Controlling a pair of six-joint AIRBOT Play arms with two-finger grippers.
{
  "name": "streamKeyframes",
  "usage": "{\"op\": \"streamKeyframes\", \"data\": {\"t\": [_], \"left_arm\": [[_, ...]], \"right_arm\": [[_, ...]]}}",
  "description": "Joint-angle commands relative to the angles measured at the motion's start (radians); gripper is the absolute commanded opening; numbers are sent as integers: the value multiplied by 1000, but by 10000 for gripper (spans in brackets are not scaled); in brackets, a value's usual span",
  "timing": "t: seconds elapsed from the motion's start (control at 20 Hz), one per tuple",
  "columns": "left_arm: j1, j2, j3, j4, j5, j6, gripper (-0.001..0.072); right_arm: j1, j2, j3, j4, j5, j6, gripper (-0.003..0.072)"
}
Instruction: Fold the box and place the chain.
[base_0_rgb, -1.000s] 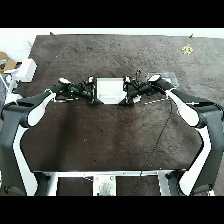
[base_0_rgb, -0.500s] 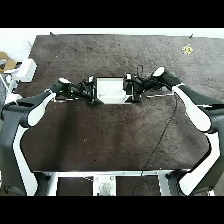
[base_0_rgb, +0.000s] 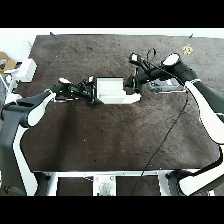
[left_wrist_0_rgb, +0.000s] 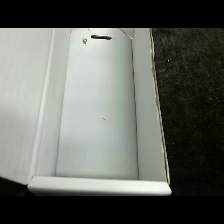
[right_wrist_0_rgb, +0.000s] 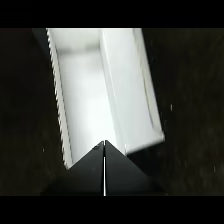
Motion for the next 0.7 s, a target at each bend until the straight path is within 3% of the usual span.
{"op": "streamKeyframes", "data": {"t": [0.0, 0.3, 0.65], "left_arm": [[1, 0, 1, 0, 0, 0, 226], [1, 0, 1, 0, 0, 0, 226], [1, 0, 1, 0, 1, 0, 226]], "right_arm": [[27, -23, 0, 196, -52, -59, 2], [48, -142, 0, 198, -309, -66, 2], [44, -193, 0, 160, -315, -65, 2]]}}
